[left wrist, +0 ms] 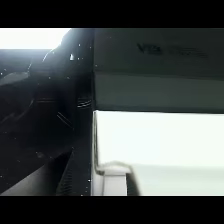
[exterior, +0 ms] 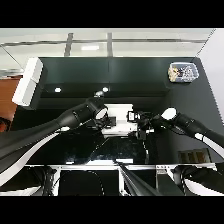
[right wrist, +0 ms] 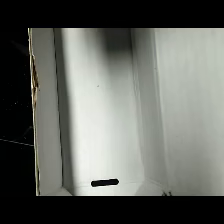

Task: Fold the box and place the chain.

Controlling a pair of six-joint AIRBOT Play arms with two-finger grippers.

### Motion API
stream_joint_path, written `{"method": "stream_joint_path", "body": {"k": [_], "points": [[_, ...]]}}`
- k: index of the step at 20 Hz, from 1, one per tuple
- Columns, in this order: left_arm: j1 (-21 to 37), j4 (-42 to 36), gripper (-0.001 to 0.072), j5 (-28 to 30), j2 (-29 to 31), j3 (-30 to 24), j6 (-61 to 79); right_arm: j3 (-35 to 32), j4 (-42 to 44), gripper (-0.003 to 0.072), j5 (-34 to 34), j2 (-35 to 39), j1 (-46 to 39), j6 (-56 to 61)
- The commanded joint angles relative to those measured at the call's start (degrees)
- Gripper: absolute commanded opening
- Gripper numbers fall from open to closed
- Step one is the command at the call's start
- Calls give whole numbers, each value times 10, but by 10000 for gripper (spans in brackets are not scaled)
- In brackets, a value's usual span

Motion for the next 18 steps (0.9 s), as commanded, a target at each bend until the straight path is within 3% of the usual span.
{"method": "stream_joint_path", "body": {"k": [1, 3, 5, 6, 11, 12, 13, 18], "points": [[-2, 2, 367, 0, -9, 0, 1, 1, 0, 228, 0, 0, 0, 0], [-4, 2, 347, 0, -12, 0, 1, 0, 0, 228, 0, 0, 0, 0], [-6, 2, 99, 0, -11, 1, 5, 0, 0, 228, 0, 0, 0, 0], [-6, 2, 32, 0, -11, 1, 8, 1, 0, 228, 0, 0, 0, 0], [-6, 1, 25, -4, -11, 1, 16, 1, 0, 240, 0, 0, 0, 5], [-6, 2, 25, -5, -11, 1, 16, 1, 0, 427, 3, 2, 0, 8], [-6, 2, 25, -6, -11, 1, 16, 1, 0, 681, 6, 5, 0, 8], [-6, 1, 26, -6, -11, 1, 16, 1, -104, 698, 28, 76, -1, 58]]}}
